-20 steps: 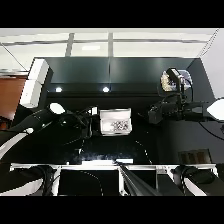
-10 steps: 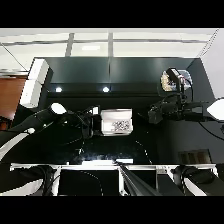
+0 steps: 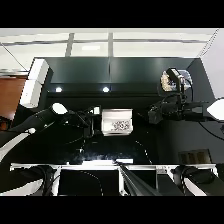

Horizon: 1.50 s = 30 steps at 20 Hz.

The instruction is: Fold the box and place the chain.

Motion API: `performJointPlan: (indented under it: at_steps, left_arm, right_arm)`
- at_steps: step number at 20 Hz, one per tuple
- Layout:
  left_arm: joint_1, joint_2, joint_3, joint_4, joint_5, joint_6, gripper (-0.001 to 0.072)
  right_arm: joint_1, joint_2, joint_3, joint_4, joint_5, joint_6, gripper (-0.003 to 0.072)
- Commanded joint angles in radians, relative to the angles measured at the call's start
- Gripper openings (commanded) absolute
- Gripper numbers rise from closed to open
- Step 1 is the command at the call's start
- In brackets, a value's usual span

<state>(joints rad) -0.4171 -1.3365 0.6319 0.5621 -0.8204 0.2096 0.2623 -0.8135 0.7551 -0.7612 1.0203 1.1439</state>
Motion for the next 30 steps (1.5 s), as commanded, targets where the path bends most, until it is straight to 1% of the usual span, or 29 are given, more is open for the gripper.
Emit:
performJointPlan:
  at_steps: [1, 4, 8, 9, 11, 12, 13, 14, 16, 19, 20, 21, 22, 24, 27, 30]
  left_arm:
    - [-0.018, 0.0, 0.001, 0.002, 0.009, 0.0, 0.0708]
    - [-0.019, -0.005, 0.007, -0.043, 0.01, 0.001, 0.0708]
    - [-0.02, -0.013, 0.016, -0.047, 0.007, -0.003, 0.0703]
    - [-0.02, -0.013, 0.016, -0.047, 0.006, -0.003, 0.0666]
    - [-0.021, -0.013, 0.016, -0.046, 0.004, -0.002, 0.0376]
    - [-0.025, -0.013, 0.016, -0.042, 0.005, -0.002, 0.0347]
    - [-0.029, -0.013, 0.016, -0.034, 0.005, -0.002, 0.0347]
    - [-0.033, -0.013, 0.016, -0.026, 0.005, -0.002, 0.0347]
    - [-0.043, -0.013, 0.016, -0.013, 0.008, -0.002, 0.0347]
    - [-0.049, -0.013, 0.016, -0.004, 0.009, -0.002, 0.0347]
    - [-0.049, -0.013, 0.016, -0.005, 0.009, -0.002, 0.0347]
    - [-0.049, -0.013, 0.016, -0.005, 0.009, -0.002, 0.0347]
    - [-0.049, -0.013, 0.016, -0.005, 0.009, -0.002, 0.0347]
    - [-0.049, -0.013, 0.016, -0.005, 0.009, -0.002, 0.0347]
    - [-0.049, -0.013, 0.016, -0.005, 0.01, -0.002, 0.0347]
    - [-0.049, -0.013, 0.016, -0.005, 0.01, -0.002, 0.0347]
  right_arm:
    - [0.0, 0.001, 0.001, 0.0, 0.0, 0.0, 0.0376]
    - [0.0, 0.001, 0.001, 0.0, 0.0, 0.0, 0.0376]
    - [0.0, 0.001, 0.001, -0.003, 0.0, 0.0, 0.0376]
    - [0.0, 0.001, 0.001, -0.012, 0.0, 0.0, 0.0376]
    - [0.0, 0.0, 0.001, -0.048, -0.014, 0.006, 0.0377]
    - [0.0, 0.0, 0.001, -0.051, -0.026, 0.018, 0.0419]
    - [0.004, 0.0, 0.001, -0.044, -0.048, 0.02, 0.0695]
    - [0.016, -0.002, 0.001, -0.045, -0.09, 0.019, 0.072]
    - [0.026, -0.04, 0.019, -0.053, -0.186, 0.018, 0.072]
    - [0.026, -0.21, 0.121, -0.074, -0.198, 0.003, 0.072]
    - [0.027, -0.267, 0.147, -0.072, -0.193, -0.029, 0.072]
    - [0.026, -0.317, 0.161, -0.058, -0.183, -0.104, 0.072]
    - [0.026, -0.35, 0.161, -0.052, -0.167, -0.188, 0.072]
    - [0.027, -0.391, 0.161, -0.052, -0.07, -0.351, 0.072]
    - [0.029, -0.397, 0.154, -0.049, 0.069, -0.618, 0.072]
    - [0.031, -0.396, 0.154, -0.047, 0.151, -0.641, 0.072]
